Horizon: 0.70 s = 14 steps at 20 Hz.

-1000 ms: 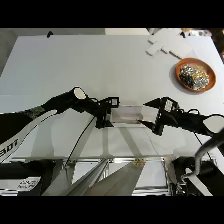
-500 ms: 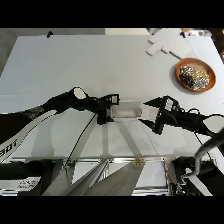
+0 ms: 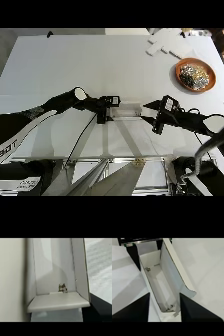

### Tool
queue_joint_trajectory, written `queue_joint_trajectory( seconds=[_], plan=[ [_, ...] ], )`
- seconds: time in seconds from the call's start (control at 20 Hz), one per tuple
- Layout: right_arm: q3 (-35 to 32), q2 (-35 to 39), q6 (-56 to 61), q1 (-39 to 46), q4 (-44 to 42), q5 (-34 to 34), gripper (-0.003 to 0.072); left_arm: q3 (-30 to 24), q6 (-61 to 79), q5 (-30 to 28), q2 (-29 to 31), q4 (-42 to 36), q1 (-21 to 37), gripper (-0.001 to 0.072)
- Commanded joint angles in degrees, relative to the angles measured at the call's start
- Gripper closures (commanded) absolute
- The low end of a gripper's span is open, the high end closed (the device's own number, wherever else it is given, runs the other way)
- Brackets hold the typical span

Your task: Fold the box and place the chain.

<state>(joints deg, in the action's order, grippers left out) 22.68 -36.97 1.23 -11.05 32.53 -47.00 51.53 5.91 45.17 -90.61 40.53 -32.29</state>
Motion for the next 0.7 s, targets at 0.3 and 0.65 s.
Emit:
queue_joint_trajectory(
  seconds=[0.3,0.65],
  plan=[
    [0.07,0.04,0.02,-0.02,-1.14,-0.42,0.0470,0.00,-0.50,1.75,0.76,-0.15,0.07,0.0704],
    [0.07,0.04,0.02,-0.02,-1.14,-0.42,0.0470,0.00,-6.84,3.65,5.42,0.66,0.07,0.0368]
  ],
)
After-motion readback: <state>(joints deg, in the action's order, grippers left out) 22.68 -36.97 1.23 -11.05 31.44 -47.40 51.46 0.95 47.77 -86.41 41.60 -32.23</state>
